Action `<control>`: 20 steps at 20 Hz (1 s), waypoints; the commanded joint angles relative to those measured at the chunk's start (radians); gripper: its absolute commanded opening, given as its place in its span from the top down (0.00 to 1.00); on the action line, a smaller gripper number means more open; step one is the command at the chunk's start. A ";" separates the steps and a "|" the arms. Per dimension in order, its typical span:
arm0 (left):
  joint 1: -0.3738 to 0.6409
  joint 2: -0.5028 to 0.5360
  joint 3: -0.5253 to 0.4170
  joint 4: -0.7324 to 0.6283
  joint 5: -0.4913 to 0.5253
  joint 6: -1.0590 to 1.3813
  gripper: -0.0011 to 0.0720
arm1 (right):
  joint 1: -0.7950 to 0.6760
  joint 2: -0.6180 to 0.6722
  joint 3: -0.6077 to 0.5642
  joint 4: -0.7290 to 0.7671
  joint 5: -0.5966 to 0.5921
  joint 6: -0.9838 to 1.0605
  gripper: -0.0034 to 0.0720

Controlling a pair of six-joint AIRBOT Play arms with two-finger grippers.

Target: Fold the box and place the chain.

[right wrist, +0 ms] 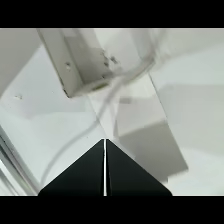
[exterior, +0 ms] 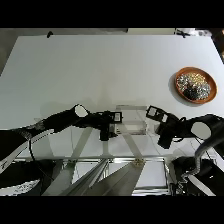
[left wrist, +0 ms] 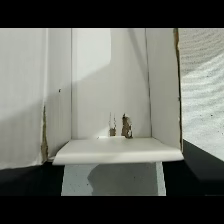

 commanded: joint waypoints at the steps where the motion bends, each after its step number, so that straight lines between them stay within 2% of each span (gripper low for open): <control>1: -0.001 0.000 0.000 0.000 0.000 0.000 0.78 | 0.000 0.072 0.001 -0.148 0.080 0.452 0.95; 4: -0.001 0.000 0.000 0.000 0.000 0.000 0.78 | -0.070 0.072 0.001 -0.155 0.122 0.597 0.95; 8: -0.001 0.000 0.000 0.000 0.000 0.000 0.78 | -0.287 0.058 0.000 -0.153 0.117 0.620 0.95; 10: -0.001 0.000 0.000 0.000 0.000 0.000 0.78 | -0.390 0.011 -0.001 -0.097 0.089 0.599 0.95; 11: -0.001 0.000 0.000 0.000 0.000 0.000 0.78 | -0.426 -0.029 -0.002 -0.011 0.070 0.559 0.95; 13: -0.001 0.000 0.000 0.000 0.000 0.000 0.78 | -0.443 -0.120 -0.002 0.201 0.040 0.452 0.95; 15: -0.001 0.000 0.000 0.000 0.000 0.000 0.78 | -0.443 -0.212 -0.002 0.326 0.005 0.379 0.95; 17: -0.001 0.000 0.000 0.000 0.000 0.000 0.78 | -0.443 -0.283 -0.002 0.326 0.000 0.371 0.95; 20: -0.001 0.000 0.000 0.000 0.000 0.000 0.78 | -0.443 -0.321 -0.002 0.322 -0.001 0.348 0.95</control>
